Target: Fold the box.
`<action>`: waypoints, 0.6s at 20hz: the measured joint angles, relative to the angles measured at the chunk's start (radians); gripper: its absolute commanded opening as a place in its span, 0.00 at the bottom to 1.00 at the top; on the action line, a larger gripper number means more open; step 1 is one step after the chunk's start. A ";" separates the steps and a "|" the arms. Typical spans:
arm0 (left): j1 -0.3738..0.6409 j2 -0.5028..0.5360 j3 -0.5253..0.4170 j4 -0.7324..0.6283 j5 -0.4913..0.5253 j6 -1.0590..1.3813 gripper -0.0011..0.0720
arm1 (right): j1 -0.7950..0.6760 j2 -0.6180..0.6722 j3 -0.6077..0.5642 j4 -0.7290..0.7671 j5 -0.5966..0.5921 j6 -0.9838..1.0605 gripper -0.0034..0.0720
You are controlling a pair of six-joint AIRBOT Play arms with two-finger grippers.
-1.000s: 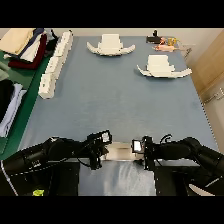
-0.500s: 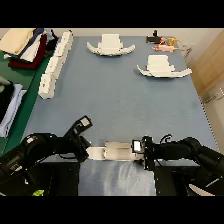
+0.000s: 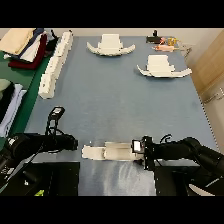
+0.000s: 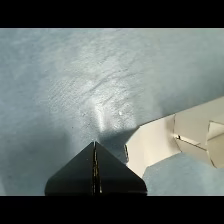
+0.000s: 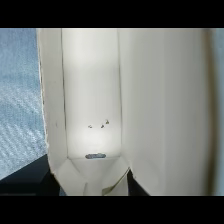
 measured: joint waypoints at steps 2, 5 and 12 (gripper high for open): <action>0.013 -0.028 0.000 0.001 -0.026 -0.049 0.04 | 0.000 0.000 0.000 0.000 0.000 0.000 0.60; 0.021 -0.108 0.000 -0.031 -0.052 -0.089 0.04 | 0.000 0.000 0.000 0.000 0.000 0.000 0.60; 0.022 -0.293 0.000 -0.226 -0.052 -0.005 0.03 | 0.000 0.000 0.000 0.000 0.000 0.000 0.60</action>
